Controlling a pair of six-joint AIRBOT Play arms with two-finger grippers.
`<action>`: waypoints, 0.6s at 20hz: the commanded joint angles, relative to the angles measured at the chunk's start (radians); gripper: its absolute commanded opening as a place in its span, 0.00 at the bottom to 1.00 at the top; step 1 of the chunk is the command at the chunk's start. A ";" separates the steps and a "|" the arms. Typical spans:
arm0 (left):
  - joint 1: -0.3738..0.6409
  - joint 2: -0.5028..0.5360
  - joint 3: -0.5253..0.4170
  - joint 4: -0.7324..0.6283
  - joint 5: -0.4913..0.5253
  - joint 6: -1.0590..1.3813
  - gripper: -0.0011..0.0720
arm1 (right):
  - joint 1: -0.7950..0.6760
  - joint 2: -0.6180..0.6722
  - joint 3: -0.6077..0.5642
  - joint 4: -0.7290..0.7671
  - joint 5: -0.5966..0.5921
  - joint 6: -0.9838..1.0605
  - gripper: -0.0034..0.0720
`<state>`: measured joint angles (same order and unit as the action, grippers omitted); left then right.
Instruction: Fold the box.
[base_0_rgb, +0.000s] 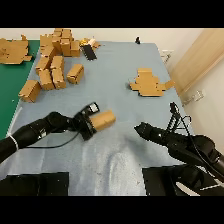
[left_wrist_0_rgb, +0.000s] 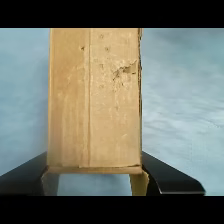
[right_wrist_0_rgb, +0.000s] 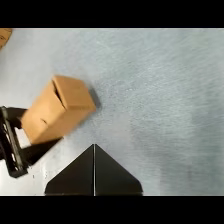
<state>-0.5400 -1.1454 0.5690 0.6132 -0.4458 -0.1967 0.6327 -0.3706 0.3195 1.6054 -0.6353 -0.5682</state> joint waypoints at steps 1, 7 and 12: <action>0.170 0.000 0.021 0.027 0.027 -0.168 0.61 | -0.004 0.003 0.001 -0.032 -0.014 0.003 0.05; 0.578 0.000 0.024 0.146 -0.066 -0.312 0.61 | -0.004 0.003 0.001 -0.033 -0.032 0.003 0.05; 0.766 0.000 0.024 0.151 -0.129 -0.317 0.61 | -0.004 0.002 0.001 -0.043 -0.032 0.013 0.05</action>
<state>0.1215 -1.1458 0.5922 0.7498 -0.5404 -0.4919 0.6292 -0.3683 0.3195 1.5661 -0.6643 -0.5648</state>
